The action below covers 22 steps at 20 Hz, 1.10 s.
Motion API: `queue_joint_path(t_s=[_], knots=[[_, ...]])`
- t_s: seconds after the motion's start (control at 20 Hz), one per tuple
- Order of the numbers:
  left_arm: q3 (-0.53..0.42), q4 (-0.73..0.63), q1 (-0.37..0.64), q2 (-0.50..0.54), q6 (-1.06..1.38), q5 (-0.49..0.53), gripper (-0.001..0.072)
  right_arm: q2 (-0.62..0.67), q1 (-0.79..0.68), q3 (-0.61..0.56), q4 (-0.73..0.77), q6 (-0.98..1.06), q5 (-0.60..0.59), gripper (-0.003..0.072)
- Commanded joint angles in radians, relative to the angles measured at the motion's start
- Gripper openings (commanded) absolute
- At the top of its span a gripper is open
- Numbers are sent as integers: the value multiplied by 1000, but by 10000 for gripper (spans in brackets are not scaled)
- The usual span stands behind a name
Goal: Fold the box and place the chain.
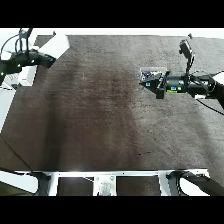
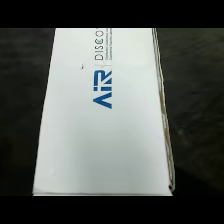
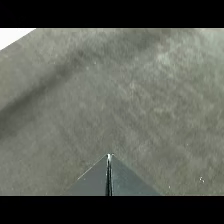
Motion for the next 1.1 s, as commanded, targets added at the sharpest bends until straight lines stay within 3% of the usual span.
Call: queue_joint_path(t_s=[0.0,0.35,0.55,0.75,1.05], knots=[[-109,52,45,-27,-54,176,19,-1,0,-35,1,-2,-21,4],[-323,41,45,-29,-55,480,21,-2,0,-37,38,-2,-31,5],[-331,37,45,-49,-55,512,20,-3,1,-38,56,-2,-30,4],[-331,-33,45,-67,-55,615,21,-3,2,-37,65,-2,-30,5],[-289,-31,45,-105,-50,571,21,-3,2,-37,90,-2,-30,4]])
